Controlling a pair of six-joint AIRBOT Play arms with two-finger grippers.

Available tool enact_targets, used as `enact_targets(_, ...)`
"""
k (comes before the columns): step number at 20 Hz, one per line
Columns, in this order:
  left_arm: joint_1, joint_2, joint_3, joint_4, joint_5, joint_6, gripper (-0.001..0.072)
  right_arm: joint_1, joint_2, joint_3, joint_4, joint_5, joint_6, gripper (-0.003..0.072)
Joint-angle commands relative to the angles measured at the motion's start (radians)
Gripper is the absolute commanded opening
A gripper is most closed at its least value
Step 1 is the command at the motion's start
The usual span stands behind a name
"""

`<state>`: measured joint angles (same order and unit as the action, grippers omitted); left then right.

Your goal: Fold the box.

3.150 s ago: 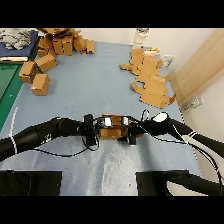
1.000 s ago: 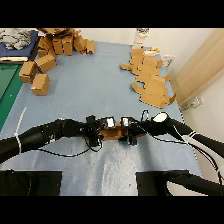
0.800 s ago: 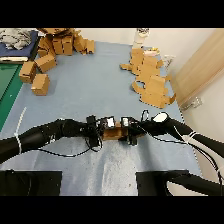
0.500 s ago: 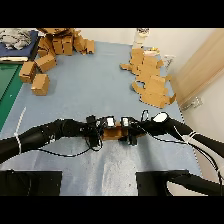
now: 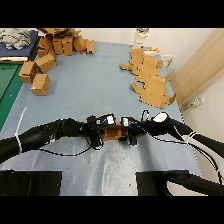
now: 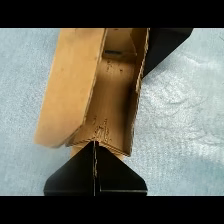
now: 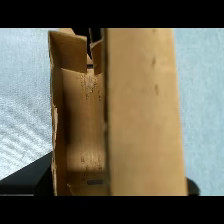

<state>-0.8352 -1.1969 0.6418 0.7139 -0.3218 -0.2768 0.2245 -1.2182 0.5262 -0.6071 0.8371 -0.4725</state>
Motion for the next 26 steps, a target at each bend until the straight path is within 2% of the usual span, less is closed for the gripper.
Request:
enact_targets(1,-0.001,0.000,0.001,-0.005,-0.002,0.000,0.0014,0.000,0.000,0.000,0.000,0.000,0.000,0.0466)
enact_targets(4,-0.001,0.000,0.001,-0.005,-0.002,0.000,0.0019,0.000,0.000,0.000,0.000,0.000,0.000,0.0467)
enact_targets(5,-0.001,0.000,0.001,-0.005,-0.002,0.000,0.0243,0.000,0.000,0.000,0.000,0.000,0.000,0.0466)
enact_targets(6,-0.001,0.000,0.001,-0.012,-0.001,0.000,0.0398,0.000,0.000,0.000,0.000,0.000,0.000,0.0466)
enact_targets(16,0.000,0.000,0.002,-0.012,0.000,0.000,0.0400,0.000,0.000,0.000,0.000,-0.006,0.000,0.0467)
enact_targets(17,0.000,0.000,0.001,-0.011,0.000,0.000,0.0399,0.000,0.000,0.000,0.000,-0.006,0.000,0.0466)
enact_targets(18,0.002,0.000,0.001,-0.009,0.000,0.000,0.0297,0.000,0.000,0.000,-0.002,-0.006,0.000,0.0467)
enact_targets(19,0.009,0.007,0.001,0.027,-0.013,-0.001,0.0002,0.000,0.000,0.000,-0.005,-0.007,0.000,0.0466)
enact_targets(21,0.027,0.050,0.001,0.105,-0.035,-0.077,0.0011,0.000,0.000,0.000,-0.017,-0.007,0.000,0.0466)
enact_targets(23,0.074,0.122,0.001,0.250,-0.079,-0.303,0.0011,0.000,0.000,0.000,-0.026,-0.007,0.001,0.0466)
enact_targets(26,0.183,0.261,0.001,0.602,-0.288,-0.869,0.0011,0.000,0.000,0.000,-0.025,-0.007,0.010,0.0467)
